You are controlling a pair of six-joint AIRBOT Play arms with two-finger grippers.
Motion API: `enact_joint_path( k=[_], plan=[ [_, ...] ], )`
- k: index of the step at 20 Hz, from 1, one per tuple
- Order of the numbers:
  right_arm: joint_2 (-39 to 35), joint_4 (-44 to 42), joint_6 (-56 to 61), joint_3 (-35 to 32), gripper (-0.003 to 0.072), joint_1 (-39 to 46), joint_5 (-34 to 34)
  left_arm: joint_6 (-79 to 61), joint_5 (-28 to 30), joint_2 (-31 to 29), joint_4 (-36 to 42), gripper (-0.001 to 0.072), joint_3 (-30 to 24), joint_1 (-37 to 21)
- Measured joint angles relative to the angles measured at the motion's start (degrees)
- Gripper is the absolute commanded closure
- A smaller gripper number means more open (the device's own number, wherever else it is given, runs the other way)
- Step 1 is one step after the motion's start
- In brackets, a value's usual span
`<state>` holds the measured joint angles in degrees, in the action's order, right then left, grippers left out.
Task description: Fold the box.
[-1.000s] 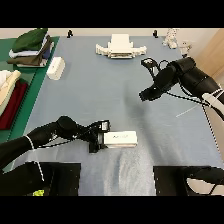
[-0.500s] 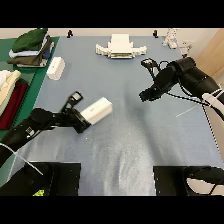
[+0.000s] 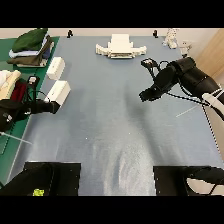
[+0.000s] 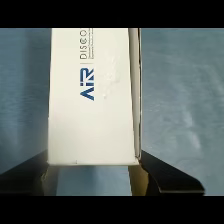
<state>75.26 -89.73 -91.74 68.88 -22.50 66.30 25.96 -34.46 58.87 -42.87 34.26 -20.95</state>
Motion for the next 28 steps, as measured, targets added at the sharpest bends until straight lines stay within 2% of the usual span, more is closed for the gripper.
enact_joint_path(
  k=[5,11,23,28],
  plan=[
    [0.02,0.0,0.0,0.0,0.0666,0.0,0.0,0.24,2.25,11.61,-0.68,0.0208,10.23,-1.86],
    [0.0,0.0,0.0,0.0,0.0666,0.0,0.0,0.66,4.66,22.16,-1.05,0.0208,19.5,-2.19],
    [0.02,0.0,0.0,0.0,0.0666,0.0,0.0,2.19,3.69,38.71,-0.9,0.0208,39.41,-1.92],
    [0.02,-0.02,0.02,0.0,0.0666,0.0,-0.02,2.6,2.73,43.43,-0.87,0.0208,44.85,-0.42]
  ],
)
